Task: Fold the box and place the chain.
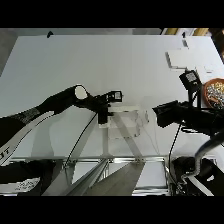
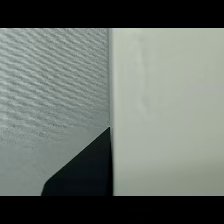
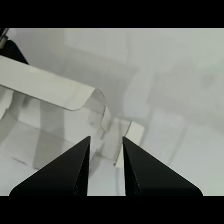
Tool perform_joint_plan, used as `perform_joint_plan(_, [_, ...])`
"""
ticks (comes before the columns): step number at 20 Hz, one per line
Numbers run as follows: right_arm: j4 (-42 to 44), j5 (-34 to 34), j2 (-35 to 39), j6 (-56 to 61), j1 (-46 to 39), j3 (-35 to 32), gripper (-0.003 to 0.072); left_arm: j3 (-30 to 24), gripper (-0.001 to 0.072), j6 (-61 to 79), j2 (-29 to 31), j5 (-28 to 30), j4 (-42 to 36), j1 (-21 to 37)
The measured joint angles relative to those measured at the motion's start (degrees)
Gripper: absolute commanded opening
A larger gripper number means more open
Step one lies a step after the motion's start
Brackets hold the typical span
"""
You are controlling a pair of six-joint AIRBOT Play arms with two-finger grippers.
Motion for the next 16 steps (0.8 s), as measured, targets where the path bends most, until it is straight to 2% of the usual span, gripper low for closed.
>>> perform_joint_plan(16, [-0.17,1.73,0.0,-0.98,0.0,0.0,0.023,0.0,0.001,1.11,-0.2,-0.48,0.37,0.0])
